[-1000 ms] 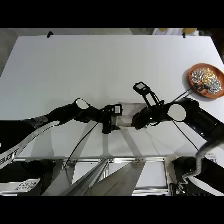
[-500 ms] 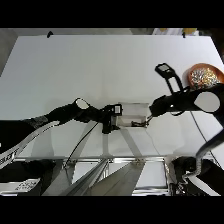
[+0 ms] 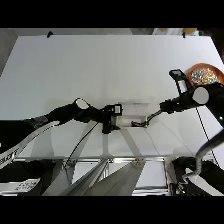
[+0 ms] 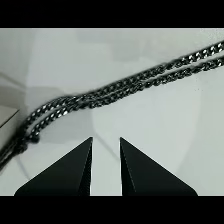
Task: Fold the box and place the chain.
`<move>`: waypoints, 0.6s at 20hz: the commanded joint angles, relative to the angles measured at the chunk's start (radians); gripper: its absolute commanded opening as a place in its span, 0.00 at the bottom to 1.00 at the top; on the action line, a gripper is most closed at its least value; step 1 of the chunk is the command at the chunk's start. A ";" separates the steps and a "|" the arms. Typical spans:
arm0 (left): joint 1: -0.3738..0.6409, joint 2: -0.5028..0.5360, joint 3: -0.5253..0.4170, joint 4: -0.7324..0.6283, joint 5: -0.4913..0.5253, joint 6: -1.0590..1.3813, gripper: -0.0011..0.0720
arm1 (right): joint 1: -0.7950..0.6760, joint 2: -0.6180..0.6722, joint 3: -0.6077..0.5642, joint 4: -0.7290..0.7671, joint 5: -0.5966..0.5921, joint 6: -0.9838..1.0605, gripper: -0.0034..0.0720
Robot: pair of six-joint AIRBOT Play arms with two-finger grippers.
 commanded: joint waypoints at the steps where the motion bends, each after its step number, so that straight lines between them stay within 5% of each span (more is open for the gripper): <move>1: 0.000 0.000 0.000 0.000 0.000 0.000 0.44 | -0.009 -0.110 -0.012 -0.018 -0.078 0.007 0.31; 12: 0.000 0.000 0.000 0.000 0.000 0.000 0.44 | -0.100 -0.200 -0.011 -0.024 -0.174 0.076 0.28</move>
